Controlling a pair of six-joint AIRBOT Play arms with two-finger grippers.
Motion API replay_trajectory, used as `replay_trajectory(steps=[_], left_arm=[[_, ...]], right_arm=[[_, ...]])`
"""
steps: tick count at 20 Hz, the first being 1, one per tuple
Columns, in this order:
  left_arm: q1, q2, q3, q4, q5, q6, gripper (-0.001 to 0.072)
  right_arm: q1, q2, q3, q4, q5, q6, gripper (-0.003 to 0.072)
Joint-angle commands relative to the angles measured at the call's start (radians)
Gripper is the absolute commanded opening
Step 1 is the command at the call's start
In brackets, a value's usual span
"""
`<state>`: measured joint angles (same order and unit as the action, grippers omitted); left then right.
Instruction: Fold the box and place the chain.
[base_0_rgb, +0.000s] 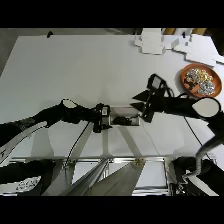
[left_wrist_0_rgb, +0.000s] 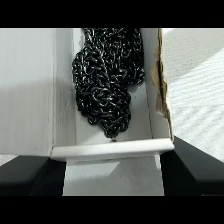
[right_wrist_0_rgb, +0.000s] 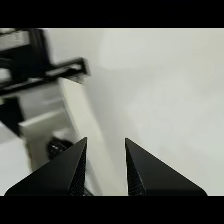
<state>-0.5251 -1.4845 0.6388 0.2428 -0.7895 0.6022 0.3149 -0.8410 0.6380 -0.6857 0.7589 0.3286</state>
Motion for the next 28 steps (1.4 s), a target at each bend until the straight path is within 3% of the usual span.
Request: replay_trajectory(steps=[1,3,5,9,13,23,28], left_arm=[[0.0,0.0,0.001,0.0,0.0,0.0,0.015],[0.0,0.0,0.001,0.0,0.0,0.0,0.015],[0.0,0.0,0.001,0.0,0.0,0.0,0.015],[0.0,0.0,0.001,0.0,0.0,0.0,0.015],[0.0,0.0,0.001,0.0,0.0,0.0,0.015],[0.0,0.0,0.001,0.0,0.0,0.0,0.015],[0.0,0.0,0.001,0.0,0.0,0.0,0.015]], right_arm=[[-0.176,-0.001,0.027,-0.275,0.075,0.209,0.0248],[-0.229,-0.063,0.027,-0.449,0.165,0.232,0.0248],[-0.236,-0.134,0.02,-0.537,0.161,0.23,0.0248],[-0.193,-0.256,0.02,-0.544,0.175,0.037,0.024],[-0.18,-0.292,0.02,-0.564,0.149,-0.198,0.0241],[-0.18,-0.376,0.02,-0.593,0.033,-0.211,0.024],[-0.18,-0.419,0.02,-0.592,0.043,-0.211,0.024]])
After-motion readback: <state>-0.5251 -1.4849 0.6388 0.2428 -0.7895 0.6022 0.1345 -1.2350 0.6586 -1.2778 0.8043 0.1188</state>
